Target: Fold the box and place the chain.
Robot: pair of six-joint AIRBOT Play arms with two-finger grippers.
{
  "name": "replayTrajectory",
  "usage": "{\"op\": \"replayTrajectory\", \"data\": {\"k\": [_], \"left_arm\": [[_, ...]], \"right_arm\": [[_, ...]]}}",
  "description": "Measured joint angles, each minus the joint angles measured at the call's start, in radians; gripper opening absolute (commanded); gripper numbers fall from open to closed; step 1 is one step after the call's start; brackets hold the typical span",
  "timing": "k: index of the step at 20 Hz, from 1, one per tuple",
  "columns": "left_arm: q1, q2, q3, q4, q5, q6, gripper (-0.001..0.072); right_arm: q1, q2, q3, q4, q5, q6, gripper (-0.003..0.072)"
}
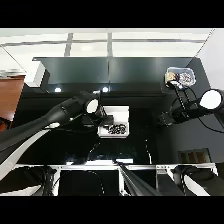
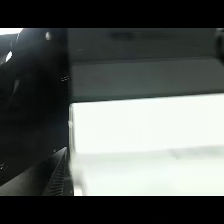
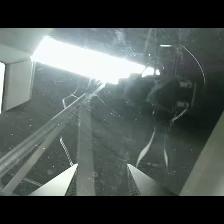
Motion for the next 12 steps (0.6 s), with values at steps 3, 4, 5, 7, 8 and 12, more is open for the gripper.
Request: {"op": "replayTrajectory", "data": {"k": [3, 4, 5, 7, 8, 12], "left_arm": [[-0.011, 0.108, -0.002, 0.08, -0.03, 0.046, 0.0489], [-0.009, 0.153, -0.018, 0.129, -0.051, 0.046, 0.0489], [0.005, 0.204, -0.047, 0.178, -0.069, 0.044, 0.0489], [0.068, 0.312, -0.128, 0.256, -0.072, 0.035, 0.0489], [0.117, 0.367, -0.183, 0.268, -0.069, 0.037, 0.0489], [0.345, 0.51, -0.402, 0.042, 0.073, 0.306, 0.049]], "right_arm": [[0.0, 0.0, -0.001, 0.002, -0.005, 0.0, 0.0379], [0.0, 0.0, -0.001, 0.003, -0.01, 0.0, 0.0379], [0.0, 0.0, -0.002, 0.003, -0.016, 0.0, 0.0379], [0.0, 0.0, -0.002, 0.004, -0.032, 0.0, 0.0379], [0.0, 0.0, -0.002, 0.005, -0.037, 0.0, 0.0379], [0.0, 0.0, -0.002, 0.018, -0.05, 0.002, 0.0379]]}}
